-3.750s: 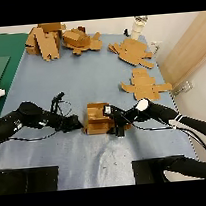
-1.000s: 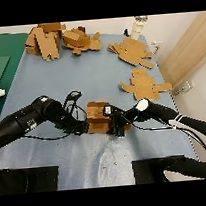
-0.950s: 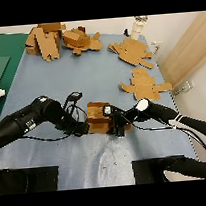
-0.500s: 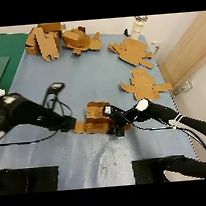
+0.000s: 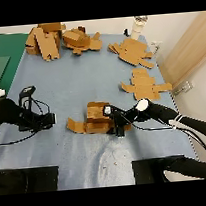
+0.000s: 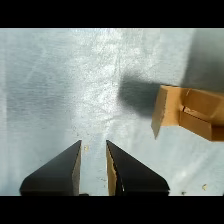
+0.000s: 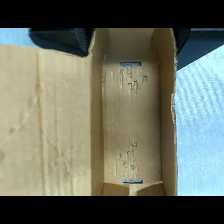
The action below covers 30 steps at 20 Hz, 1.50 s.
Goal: Fold the box.
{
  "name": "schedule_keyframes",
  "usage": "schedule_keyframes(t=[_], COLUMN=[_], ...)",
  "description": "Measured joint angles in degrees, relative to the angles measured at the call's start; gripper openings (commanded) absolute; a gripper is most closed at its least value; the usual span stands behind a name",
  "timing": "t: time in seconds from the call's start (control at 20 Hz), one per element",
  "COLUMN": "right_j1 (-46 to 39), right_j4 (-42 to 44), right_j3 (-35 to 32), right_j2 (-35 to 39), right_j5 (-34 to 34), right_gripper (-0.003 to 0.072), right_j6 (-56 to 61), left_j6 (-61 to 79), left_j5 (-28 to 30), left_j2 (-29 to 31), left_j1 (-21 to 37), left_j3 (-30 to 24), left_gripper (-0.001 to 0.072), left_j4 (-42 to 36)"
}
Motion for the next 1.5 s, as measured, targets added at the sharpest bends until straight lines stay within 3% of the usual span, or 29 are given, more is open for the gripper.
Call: schedule_keyframes(t=[0.25, 0.55, 0.9, 1.5], right_j1=[0.0, 0.0, 0.0, 0.0], right_j4=[0.0, 0.0, 0.0, 0.0], right_j3=[0.0, 0.0, 0.0, 0.0], right_j2=[0.0, 0.0, 0.0, 0.0], right_j5=[0.0, -0.1, -0.1, -0.1], right_gripper=[0.0467, 0.0467, 0.0467, 0.0467], right_j6=[0.0, 0.0, 0.0, 0.0], left_j6=[4.5, 6.1, 7.1, 13.5], left_j5=[6.3, 11.3, 13.9, 17.7], left_j2=[-7.6, -13.7, -15.1, -15.2], left_j1=[-2.1, -7.6, -9.6, -10.0], left_j3=[-1.4, -1.7, -1.7, -1.0], left_gripper=[0.0246, 0.0246, 0.0245, 0.0247], left_j4=[-7.4, -10.7, -13.2, -24.7])
